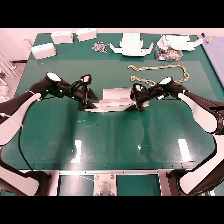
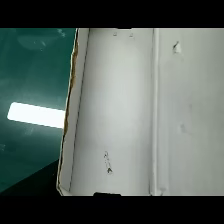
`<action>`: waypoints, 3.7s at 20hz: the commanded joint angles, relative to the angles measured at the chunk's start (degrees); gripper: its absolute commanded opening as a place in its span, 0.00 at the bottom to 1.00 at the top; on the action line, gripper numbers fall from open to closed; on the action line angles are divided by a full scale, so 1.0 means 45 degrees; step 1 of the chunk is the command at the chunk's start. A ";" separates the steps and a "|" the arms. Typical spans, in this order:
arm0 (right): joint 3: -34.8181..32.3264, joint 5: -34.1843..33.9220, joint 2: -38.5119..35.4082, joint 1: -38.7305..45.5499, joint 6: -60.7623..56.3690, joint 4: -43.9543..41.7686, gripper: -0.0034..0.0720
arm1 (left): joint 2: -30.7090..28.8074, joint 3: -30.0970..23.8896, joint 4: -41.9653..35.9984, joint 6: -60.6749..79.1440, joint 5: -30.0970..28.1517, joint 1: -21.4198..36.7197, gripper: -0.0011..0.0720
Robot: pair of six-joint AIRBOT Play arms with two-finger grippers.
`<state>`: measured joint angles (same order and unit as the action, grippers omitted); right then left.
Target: Fold the box and place the chain.
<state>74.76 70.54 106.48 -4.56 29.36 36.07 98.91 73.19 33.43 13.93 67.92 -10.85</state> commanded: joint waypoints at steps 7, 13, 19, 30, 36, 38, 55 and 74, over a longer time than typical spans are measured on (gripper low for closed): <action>0.0005 0.0010 0.0000 0.0000 0.0000 0.0000 0.70 | 0.0194 -0.0131 0.0525 -0.0476 -0.1923 -0.0452 0.69; 0.0005 0.0010 0.0000 0.0000 0.0000 0.0005 0.70 | 0.0160 -0.0126 0.1088 -0.0471 -0.2725 -0.0447 0.69; 0.0005 0.0005 0.0000 0.0000 0.0000 0.0000 0.70 | 0.0160 -0.0107 0.0510 -0.0831 -0.2059 -0.0481 0.69; 0.0005 0.0005 0.0000 0.0000 0.0000 0.0000 0.70 | 0.0209 -0.0107 0.0491 -0.0748 -0.2531 -0.1175 0.65; 0.0005 0.0010 0.0000 0.0000 0.0000 0.0000 0.70 | 0.0204 -0.0107 0.0869 -0.0729 -0.2657 -0.1175 0.50; 0.0005 0.0005 0.0000 0.0000 0.0000 0.0000 0.70 | 0.0204 -0.0107 0.0855 -0.0646 -0.2642 -0.1175 0.34; 0.0005 0.0005 0.0000 0.0000 0.0000 0.0000 0.70 | 0.0831 -0.0078 -0.2113 0.2050 -0.3667 -0.1467 0.45; 0.0005 0.0005 0.0000 0.0000 0.0000 0.0000 0.70 | 0.0981 -0.0078 -0.2195 0.2681 -0.3653 -0.1452 0.99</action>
<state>74.78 70.30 106.48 -4.49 29.36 35.94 103.31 72.77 23.59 25.93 51.83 -17.45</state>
